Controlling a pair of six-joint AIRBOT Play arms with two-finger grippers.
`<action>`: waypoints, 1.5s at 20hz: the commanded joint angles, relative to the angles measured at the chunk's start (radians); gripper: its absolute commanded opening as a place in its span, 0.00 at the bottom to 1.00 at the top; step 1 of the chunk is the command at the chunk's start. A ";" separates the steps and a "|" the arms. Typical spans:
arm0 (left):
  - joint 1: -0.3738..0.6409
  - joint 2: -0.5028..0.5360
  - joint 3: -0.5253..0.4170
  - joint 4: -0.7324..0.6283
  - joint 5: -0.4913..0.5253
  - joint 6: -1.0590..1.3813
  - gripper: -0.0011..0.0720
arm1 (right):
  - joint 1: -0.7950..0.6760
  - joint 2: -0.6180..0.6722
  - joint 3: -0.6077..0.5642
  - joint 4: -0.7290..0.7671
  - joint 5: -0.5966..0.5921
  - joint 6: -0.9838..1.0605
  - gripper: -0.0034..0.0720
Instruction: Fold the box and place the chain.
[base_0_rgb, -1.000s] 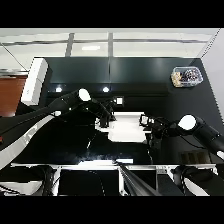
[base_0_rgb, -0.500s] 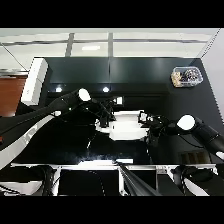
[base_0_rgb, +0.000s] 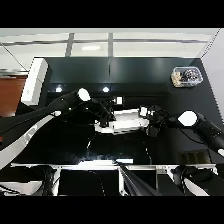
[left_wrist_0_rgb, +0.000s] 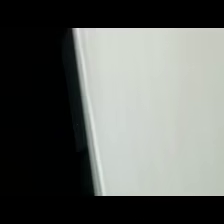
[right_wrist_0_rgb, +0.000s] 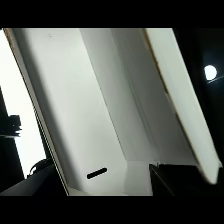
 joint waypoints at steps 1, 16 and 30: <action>0.000 0.000 0.000 0.001 -0.002 0.001 0.05 | -0.035 -0.001 0.007 0.077 -0.029 -0.114 0.99; 0.000 0.000 0.000 0.001 -0.001 0.001 0.05 | -0.056 -0.129 0.004 0.241 0.094 -0.292 0.99; 0.000 0.000 0.000 0.001 -0.001 0.001 0.05 | -0.064 -0.190 -0.019 0.230 0.071 -0.391 0.99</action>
